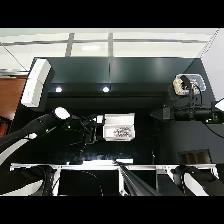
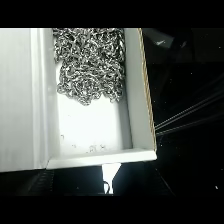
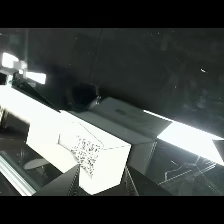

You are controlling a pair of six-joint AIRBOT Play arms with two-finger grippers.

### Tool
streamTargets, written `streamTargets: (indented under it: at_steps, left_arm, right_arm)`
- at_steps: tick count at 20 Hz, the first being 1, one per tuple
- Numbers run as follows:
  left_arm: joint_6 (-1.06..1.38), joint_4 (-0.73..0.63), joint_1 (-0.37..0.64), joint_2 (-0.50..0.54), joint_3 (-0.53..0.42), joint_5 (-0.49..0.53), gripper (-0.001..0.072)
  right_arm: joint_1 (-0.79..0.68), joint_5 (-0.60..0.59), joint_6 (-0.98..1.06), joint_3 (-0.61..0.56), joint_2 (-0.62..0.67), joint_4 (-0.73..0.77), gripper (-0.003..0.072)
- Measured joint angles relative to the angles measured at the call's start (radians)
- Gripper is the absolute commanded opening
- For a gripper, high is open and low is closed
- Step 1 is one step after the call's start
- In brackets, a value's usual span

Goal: Fold the box and place the chain.

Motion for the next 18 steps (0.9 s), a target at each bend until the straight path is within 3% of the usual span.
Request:
streamTargets:
  at_steps: [5, 7, 12, 18]
  left_arm:
    - [0.003, -0.003, 0.0, 0.0, 0.0, 0.002, 0.0443]
    - [0.003, -0.003, 0.0, 0.0, 0.0, 0.002, 0.0443]
    - [0.003, -0.003, 0.0, 0.0, 0.0, 0.003, 0.0443]
    - [0.003, -0.003, 0.0, 0.0, 0.0, 0.003, 0.0444]
  right_arm:
    - [0.097, -0.128, 0.01, 0.002, -0.005, 0.002, 0.0391]
    - [0.155, -0.208, 0.039, 0.015, -0.027, 0.005, 0.0644]
    - [0.282, -0.285, 0.029, 0.087, -0.144, 0.006, 0.0639]
    - [0.377, -0.186, -0.391, 0.123, -0.202, -0.099, 0.0639]
